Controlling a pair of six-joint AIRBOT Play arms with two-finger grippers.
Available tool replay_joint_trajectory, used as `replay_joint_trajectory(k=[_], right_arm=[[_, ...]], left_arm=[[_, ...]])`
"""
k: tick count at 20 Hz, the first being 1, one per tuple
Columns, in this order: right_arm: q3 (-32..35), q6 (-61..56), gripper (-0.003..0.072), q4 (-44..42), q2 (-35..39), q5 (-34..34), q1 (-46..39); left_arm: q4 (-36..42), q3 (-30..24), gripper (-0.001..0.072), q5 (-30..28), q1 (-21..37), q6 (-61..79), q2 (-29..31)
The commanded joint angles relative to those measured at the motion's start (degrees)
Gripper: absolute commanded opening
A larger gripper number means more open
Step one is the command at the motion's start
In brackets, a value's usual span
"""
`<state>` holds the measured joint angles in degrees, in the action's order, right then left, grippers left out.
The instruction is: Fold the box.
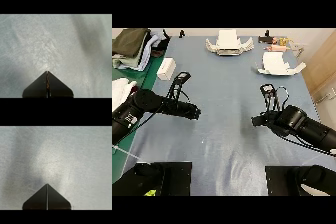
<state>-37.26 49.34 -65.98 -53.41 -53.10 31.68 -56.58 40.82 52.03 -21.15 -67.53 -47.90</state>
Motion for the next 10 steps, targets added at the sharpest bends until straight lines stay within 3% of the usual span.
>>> replay_joint_trajectory(k=[1, 6, 10], right_arm=[[-0.02, -0.02, 0.0006, -0.02, -0.02, 0.04, -0.02], [-0.02, -0.04, 0.0006, -0.39, -0.02, 0.15, -0.02], [-0.04, -0.04, 0.0006, -11.08, -0.48, 0.74, -0.07]], left_arm=[[-0.02, -0.04, 0.0014, 0.0, -0.02, 0.0, 0.04], [-0.02, -0.04, 0.0014, 0.0, -0.02, 0.0, 0.04], [-0.02, -0.04, 0.0014, 0.0, -0.02, 0.0, 0.04]])
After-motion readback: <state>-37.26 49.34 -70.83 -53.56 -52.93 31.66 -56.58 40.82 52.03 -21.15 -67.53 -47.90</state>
